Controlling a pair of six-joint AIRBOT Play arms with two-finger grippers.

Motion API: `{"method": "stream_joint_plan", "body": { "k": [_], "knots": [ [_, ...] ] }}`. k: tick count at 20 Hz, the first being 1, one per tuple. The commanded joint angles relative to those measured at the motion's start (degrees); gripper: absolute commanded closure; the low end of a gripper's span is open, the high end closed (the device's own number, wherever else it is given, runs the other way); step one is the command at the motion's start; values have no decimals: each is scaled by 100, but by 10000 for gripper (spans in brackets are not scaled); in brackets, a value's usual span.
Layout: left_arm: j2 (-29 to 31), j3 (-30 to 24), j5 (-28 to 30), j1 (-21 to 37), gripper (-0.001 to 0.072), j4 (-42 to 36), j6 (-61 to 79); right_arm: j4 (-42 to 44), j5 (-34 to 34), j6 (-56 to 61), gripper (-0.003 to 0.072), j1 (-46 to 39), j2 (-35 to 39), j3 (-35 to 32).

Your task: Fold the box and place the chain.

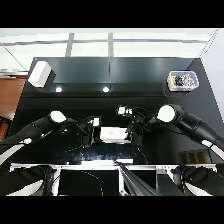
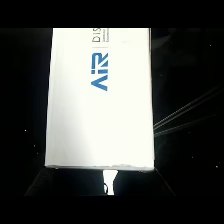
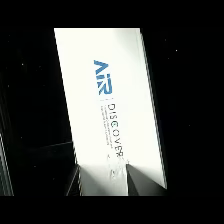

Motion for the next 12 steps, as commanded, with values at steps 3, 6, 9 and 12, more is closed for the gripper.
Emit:
{"method": "stream_joint_plan", "body": {
  "k": [3, 6, 9, 12],
  "knots": [
    [-4, 2, 13, -4, 229, -4, 17, 35, 358, 898, 373, -490, 614, 59],
    [-4, 2, 15, -4, 229, -4, 17, 44, 885, 2072, 374, -1023, 887, 57],
    [-4, 2, 15, -4, 229, -4, 17, 210, 1062, 2234, 374, -1169, 885, 2],
    [-4, 2, 13, -4, 229, -4, 17, 188, 997, 1945, 372, -1185, 885, 4]
  ]
}}
